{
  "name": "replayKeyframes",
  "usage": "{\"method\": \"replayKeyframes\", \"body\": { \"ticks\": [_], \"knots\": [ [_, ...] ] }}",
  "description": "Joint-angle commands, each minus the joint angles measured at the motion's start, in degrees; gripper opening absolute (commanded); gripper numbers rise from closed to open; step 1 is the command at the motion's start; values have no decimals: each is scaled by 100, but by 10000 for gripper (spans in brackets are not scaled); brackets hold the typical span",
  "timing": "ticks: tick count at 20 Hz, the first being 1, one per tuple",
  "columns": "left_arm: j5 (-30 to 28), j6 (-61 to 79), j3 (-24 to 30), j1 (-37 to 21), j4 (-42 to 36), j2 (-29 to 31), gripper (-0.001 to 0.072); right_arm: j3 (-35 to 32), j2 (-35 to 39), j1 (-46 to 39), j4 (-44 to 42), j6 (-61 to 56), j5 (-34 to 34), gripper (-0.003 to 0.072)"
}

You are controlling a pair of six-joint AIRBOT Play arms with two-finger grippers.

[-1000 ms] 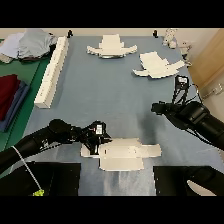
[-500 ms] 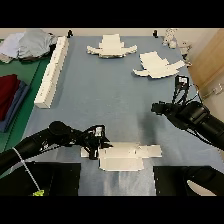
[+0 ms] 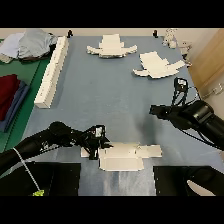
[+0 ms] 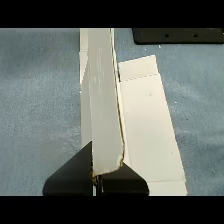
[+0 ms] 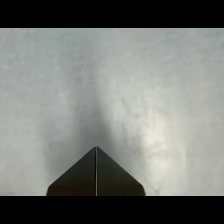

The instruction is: Fold the box.

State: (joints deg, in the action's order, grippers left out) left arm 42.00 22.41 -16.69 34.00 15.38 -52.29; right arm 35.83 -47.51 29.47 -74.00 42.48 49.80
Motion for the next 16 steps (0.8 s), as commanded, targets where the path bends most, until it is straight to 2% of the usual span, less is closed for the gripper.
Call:
{"method": "replayKeyframes", "body": {
  "ticks": [1, 4, 6, 9, 13, 14, 15, 16],
  "knots": [
    [0, 7, 2, -7, 9, -2, 14, 260, 376, 133, -1244, 855, 1508, 2],
    [2, 7, 2, -7, 9, -2, 14, 334, 809, 442, -2166, 883, 3101, 2],
    [4, 7, 2, -7, 9, -2, 14, 315, 953, 890, -2914, 1246, 3467, 2],
    [4, 7, 2, -7, 9, -2, 14, 199, 970, 2011, -2944, 1784, 3294, 2],
    [2, 7, 2, -7, 9, -2, 14, -295, 966, 3633, -2588, 3202, 2234, 4],
    [4, 7, 2, -7, 9, -2, 14, -468, 966, 4004, -2402, 3624, 1934, 31],
    [4, 7, 2, -7, 9, -2, 14, -629, 966, 4299, -2256, 3998, 1674, 229],
    [2, 7, 2, -7, 9, -2, 14, -802, 964, 4559, -2079, 4207, 1390, 459]
  ]
}}
